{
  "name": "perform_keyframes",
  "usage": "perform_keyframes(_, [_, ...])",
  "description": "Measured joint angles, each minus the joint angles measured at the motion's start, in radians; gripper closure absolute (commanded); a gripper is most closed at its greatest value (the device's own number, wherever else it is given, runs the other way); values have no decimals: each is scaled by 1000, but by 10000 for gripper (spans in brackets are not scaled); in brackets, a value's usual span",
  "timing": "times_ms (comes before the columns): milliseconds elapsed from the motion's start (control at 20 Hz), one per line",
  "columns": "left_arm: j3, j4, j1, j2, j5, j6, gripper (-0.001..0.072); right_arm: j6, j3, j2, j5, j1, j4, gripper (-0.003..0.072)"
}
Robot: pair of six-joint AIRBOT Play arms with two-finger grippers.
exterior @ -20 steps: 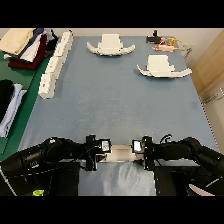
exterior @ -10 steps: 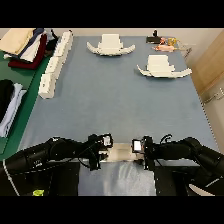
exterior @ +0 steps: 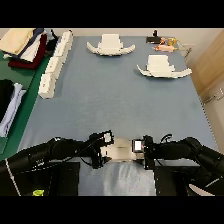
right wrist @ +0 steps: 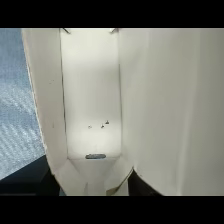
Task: Fold the box.
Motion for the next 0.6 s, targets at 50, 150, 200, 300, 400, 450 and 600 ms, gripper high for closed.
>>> perform_keyframes(50, [0, 0, 0, 0, 2, 0, 11, 0, 0, 0, 0, 0, 0, 267])
perform_keyframes(150, [0, -2, 0, -1, 3, 0, 11, 0, 0, 0, 0, 0, 0, 267])
perform_keyframes(200, [0, -2, 0, -1, 4, 0, 11, 0, 0, 0, 0, 0, 0, 267])
perform_keyframes(300, [0, -3, 0, -1, 6, 0, 12, 0, 0, 0, -1, 0, 0, 267])
perform_keyframes(400, [0, -4, 0, -1, 6, -1, 165, 0, 0, 0, -1, 0, 0, 267])
perform_keyframes(450, [0, -4, 0, -1, 10, -5, 505, 1, 0, 0, -1, 0, 1, 266])
perform_keyframes(600, [1, 1, 0, -1, 2, -1, 693, -3, 0, 0, -5, 0, 2, 266])
